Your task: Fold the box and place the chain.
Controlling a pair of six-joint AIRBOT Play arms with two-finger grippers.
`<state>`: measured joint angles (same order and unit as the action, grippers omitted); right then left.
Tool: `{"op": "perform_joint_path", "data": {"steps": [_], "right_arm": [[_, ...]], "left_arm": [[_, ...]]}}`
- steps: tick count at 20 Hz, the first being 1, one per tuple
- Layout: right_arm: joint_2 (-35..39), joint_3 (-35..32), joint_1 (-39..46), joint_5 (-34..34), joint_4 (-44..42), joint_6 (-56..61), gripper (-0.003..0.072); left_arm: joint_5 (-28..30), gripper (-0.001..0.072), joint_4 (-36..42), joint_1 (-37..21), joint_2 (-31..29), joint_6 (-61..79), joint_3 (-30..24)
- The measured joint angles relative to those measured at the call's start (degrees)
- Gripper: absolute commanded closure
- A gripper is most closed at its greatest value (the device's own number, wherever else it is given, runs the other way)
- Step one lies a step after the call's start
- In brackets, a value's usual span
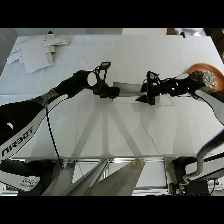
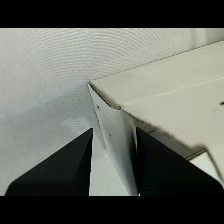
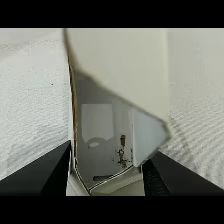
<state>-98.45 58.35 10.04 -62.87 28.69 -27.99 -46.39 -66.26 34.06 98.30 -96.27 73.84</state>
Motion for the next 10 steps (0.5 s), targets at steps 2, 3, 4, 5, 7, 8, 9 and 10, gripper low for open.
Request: {"op": "perform_joint_path", "data": {"steps": [2, 3, 4, 5, 7, 8, 9, 10], "right_arm": [[0.0, 0.0, 0.0, 0.02, 0.02, 0.0, 0.05], [0.0, 0.0, 0.0, 0.07, 0.02, 0.02, 0.05], [0.0, 0.0, 0.02, 0.13, 0.0, 0.11, 0.05], [0.0, 0.0, 0.02, 0.22, -0.07, 0.13, 0.05], [0.0, 0.0, 0.02, 0.26, -0.09, 0.2, 0.05], [0.0, 0.0, 0.04, 0.26, -0.11, 0.26, 0.05], [0.0, 0.02, 0.04, 0.26, -0.09, 0.24, 0.05], [0.0, 0.02, 0.04, 0.24, -0.09, 0.2, 0.05]], "left_arm": [[-0.11, 0.0427, -0.42, 0.28, 0.02, -0.24, 0.24], [-0.59, 0.0427, -0.57, 0.39, 0.02, -0.42, 0.66], [-1.01, 0.0427, -0.66, 0.48, 0.02, -0.42, 1.33], [-1.44, 0.0421, -0.74, 0.55, 0.02, -0.42, 2.38], [-3.08, 0.0382, -1.36, 0.55, 0.04, -0.61, 4.57], [-3.82, 0.0364, -1.6, 0.48, 0.04, -0.72, 5.73], [-4.72, 0.0361, -1.68, 0.39, 0.07, -1.2, 6.64], [-5.33, 0.0362, -1.77, 0.33, 0.09, -1.57, 7.37]]}}
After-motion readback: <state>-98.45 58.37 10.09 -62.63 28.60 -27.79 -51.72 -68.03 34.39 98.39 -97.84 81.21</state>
